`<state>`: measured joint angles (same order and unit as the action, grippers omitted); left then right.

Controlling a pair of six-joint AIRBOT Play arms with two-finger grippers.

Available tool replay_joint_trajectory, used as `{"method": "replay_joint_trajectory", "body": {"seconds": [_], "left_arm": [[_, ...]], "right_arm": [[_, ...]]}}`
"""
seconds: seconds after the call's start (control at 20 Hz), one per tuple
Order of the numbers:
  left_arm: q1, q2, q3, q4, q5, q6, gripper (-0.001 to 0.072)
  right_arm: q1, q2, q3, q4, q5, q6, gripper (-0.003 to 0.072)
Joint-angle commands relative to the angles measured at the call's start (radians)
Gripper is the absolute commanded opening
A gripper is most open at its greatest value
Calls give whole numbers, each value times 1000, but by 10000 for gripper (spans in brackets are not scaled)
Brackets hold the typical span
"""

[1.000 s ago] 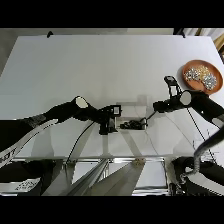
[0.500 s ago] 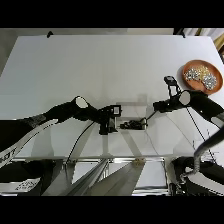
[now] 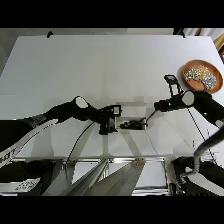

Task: Fold the box and place the chain.

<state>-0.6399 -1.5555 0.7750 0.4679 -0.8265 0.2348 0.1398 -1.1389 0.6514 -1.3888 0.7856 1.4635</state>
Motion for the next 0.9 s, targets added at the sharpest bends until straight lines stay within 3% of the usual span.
{"method": "replay_joint_trajectory", "body": {"seconds": [0.0, 0.15, 0.4, 0.65, 0.85], "left_arm": [[0, 0, 0, 0, 0, 0, 334], [0, 1, 0, 0, 0, 0, 334], [0, 1, 0, 0, 0, 0, 334], [0, 0, 0, 0, 0, 0, 334], [0, 1, 0, 0, 0, 0, 334]], "right_arm": [[0, 111, 1, 2, 49, -26, 16], [0, 240, 1, 21, 105, -52, 16], [27, 453, 1, 231, 192, -138, 16], [201, 598, 1, 238, 185, -138, 16], [331, 632, 1, 245, 76, -138, 16]]}}
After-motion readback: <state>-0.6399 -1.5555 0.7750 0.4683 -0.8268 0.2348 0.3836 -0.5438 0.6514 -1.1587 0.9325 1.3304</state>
